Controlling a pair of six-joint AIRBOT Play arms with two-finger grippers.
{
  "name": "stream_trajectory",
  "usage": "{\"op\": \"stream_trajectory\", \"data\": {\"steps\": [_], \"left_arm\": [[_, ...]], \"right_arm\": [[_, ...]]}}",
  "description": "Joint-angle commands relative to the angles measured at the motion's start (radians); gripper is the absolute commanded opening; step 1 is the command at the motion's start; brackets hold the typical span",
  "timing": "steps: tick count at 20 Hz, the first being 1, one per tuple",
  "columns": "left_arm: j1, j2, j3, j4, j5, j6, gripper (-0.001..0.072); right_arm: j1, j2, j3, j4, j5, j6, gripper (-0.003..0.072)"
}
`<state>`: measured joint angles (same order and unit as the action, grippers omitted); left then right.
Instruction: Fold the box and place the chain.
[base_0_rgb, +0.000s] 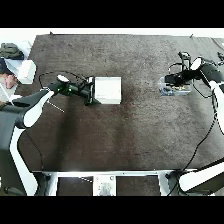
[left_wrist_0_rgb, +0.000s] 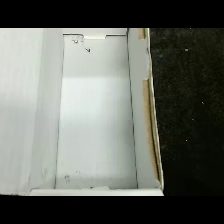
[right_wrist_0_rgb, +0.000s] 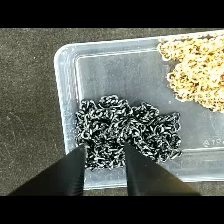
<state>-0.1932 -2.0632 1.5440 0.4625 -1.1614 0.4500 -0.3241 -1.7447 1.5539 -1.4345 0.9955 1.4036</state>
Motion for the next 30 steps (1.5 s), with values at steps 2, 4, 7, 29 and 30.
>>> {"op": "stream_trajectory", "data": {"steps": [2, 4, 7, 29, 30], "left_arm": [[0.0, 0.0, 0.0, 0.0, 0.0, 0.0, 0.0411], [0.0, 0.0, 0.0, 0.0, 0.0, 0.0, 0.0411], [0.0, 0.0, 0.0, 0.0, 0.0, 0.0, 0.0411], [0.0, 0.0, 0.0, 0.0, 0.0, 0.0, 0.0411], [0.0, 0.0, 0.0, 0.0, 0.0, 0.0, 0.0411]], "right_arm": [[0.001, -0.023, 0.001, 0.008, -0.03, 0.006, 0.0259], [0.001, -0.046, 0.001, 0.019, -0.021, 0.006, 0.026], [0.001, -0.066, 0.001, 0.037, -0.02, 0.005, 0.026], [0.009, 0.092, 0.0, 0.061, 0.005, -0.026, -0.001], [0.01, 0.128, 0.0, 0.084, 0.012, -0.047, -0.0011]]}}
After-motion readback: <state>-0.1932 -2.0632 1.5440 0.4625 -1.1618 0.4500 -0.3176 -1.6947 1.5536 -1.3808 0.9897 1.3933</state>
